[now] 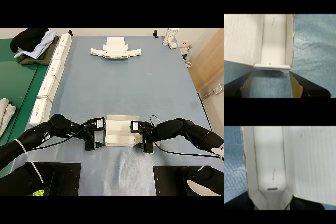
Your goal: Fold the box.
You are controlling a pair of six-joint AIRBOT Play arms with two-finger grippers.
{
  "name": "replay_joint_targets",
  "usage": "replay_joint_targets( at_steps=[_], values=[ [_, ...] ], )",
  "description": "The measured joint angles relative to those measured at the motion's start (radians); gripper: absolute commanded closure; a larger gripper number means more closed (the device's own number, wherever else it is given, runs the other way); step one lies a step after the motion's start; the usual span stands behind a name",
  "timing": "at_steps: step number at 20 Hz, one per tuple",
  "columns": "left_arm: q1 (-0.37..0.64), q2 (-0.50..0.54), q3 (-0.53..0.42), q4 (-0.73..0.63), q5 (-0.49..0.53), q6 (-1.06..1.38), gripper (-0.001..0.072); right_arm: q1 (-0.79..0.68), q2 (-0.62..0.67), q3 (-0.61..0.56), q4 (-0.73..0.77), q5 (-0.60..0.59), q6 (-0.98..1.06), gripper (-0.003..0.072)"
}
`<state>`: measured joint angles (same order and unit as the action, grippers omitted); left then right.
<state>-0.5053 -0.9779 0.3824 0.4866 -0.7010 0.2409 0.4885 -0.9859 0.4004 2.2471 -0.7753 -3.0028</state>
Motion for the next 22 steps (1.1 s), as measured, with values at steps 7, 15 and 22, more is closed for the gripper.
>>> replay_joint_targets(
  at_steps=[7, 15, 22],
  values=[
    [-0.056, -0.055, 0.006, -0.019, 0.05, 0.006, 0.0017, 0.0, 0.0, 0.0, 0.0, 0.0, 0.0, 0.0169],
    [-0.1, -0.087, 0.018, -0.03, 0.093, 0.006, 0.0018, 0.0, 0.0, 0.0, 0.0, 0.0, 0.0, 0.0169],
    [-0.106, -0.097, 0.02, -0.038, 0.106, 0.024, 0.0018, 0.0, 0.0, 0.0, 0.0, 0.0, 0.0, 0.0169]
  ],
)
